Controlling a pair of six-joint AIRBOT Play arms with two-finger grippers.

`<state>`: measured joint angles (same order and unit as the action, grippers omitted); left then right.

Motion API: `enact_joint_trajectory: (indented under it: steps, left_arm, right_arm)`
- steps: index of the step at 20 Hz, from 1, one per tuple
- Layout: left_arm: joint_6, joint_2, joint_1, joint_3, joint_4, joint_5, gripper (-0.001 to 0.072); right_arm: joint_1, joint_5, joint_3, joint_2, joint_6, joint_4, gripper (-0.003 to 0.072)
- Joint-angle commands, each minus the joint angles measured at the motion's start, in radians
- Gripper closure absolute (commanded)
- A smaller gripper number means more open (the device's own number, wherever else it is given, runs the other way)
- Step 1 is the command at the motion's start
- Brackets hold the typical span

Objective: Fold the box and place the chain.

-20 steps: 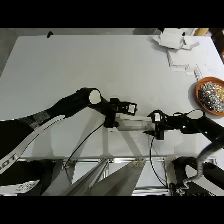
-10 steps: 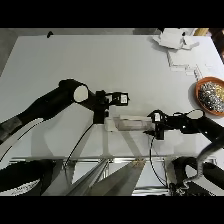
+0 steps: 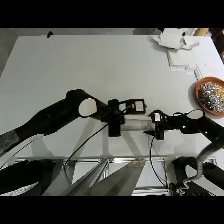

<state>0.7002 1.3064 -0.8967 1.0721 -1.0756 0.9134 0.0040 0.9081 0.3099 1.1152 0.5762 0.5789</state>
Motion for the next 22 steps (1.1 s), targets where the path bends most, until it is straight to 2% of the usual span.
enact_joint_trajectory:
  steps: [1,4,7,11,14,17,19,22]
  left_arm:
    - [0.061,0.078,-0.01,0.054,0.062,-0.184,0.0706]
    - [0.111,0.175,0.035,0.113,0.056,-0.215,0.0706]
    - [0.147,0.247,0.087,0.116,0.055,-0.29,0.0706]
    - [0.148,0.348,0.113,0.116,0.044,-0.286,0.0704]
    - [0.13,0.349,0.113,0.116,0.019,-0.28,0.0698]
    - [0.13,0.256,0.117,0.116,-0.076,-0.174,0.0692]
    - [0.13,0.182,0.126,0.115,-0.157,-0.032,0.0616]
    - [0.13,0.102,0.148,0.091,-0.232,0.158,0.0615]
  right_arm:
    - [0.0,0.0,0.0,0.0,0.0,0.0,0.0127]
    - [0.0,0.001,0.0,0.0,0.0,0.0,0.0127]
    - [0.0,0.0,0.0,0.0,0.0,0.0,0.0127]
    - [0.0,0.0,0.0,0.0,0.0,0.0,0.0127]
    - [0.0,0.0,0.0,0.0,0.0,0.0,0.0127]
    - [0.0,0.0,0.0,0.0,0.0,0.0,0.0127]
    - [0.0,0.0,0.0,0.0,0.0,0.0,0.0127]
    - [0.0,0.0,0.0,0.0,0.0,0.0,0.0127]
